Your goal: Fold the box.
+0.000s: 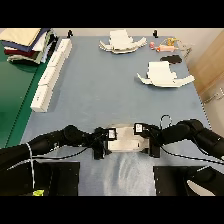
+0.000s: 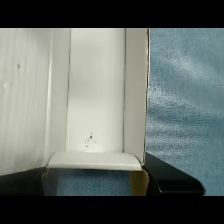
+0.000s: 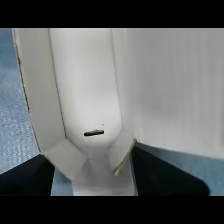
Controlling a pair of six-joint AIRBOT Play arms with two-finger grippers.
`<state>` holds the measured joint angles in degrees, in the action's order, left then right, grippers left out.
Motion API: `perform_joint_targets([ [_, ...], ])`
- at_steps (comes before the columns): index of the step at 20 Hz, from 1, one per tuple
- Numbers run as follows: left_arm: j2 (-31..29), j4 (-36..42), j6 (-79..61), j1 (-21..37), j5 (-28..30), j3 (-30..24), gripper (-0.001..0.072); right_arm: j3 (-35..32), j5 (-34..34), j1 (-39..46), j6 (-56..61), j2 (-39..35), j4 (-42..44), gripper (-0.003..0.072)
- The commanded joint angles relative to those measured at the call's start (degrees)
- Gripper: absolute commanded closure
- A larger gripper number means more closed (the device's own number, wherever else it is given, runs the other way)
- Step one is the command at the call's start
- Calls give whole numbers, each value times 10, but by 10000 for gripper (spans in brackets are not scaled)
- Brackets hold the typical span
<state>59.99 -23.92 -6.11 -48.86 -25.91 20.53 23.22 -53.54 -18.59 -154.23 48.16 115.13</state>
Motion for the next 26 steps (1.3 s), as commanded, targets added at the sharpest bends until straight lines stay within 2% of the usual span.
perform_joint_targets([
  [1,0,-1,1,0,-1,0,305,25,-65,-1,105,-52,-86,-34],
  [4,0,-1,1,0,-1,0,306,45,-110,-1,191,-103,-108,-34],
  [6,0,-1,1,0,-1,0,306,66,-124,-1,332,-136,-83,-10],
  [7,0,-1,1,0,-1,0,305,74,-129,-1,393,-147,-55,175],
  [9,0,-1,1,0,-1,0,305,79,-129,-1,459,-155,41,645],
  [10,0,-1,1,0,-1,0,306,79,-125,-1,458,-147,102,684],
  [11,0,-1,1,0,-1,0,305,79,-111,-6,458,-136,144,684],
  [13,0,-1,1,0,-1,0,305,79,-41,-30,458,-106,181,685],
  [15,0,-1,1,0,-1,0,305,86,44,-52,459,-66,185,685],
  [18,0,-1,1,0,-1,0,305,120,111,-54,459,19,170,686],
  [22,0,-1,1,0,-1,0,306,150,111,-54,459,134,141,687],
  [26,0,-1,1,0,-1,0,305,148,96,-55,455,202,141,687],
])
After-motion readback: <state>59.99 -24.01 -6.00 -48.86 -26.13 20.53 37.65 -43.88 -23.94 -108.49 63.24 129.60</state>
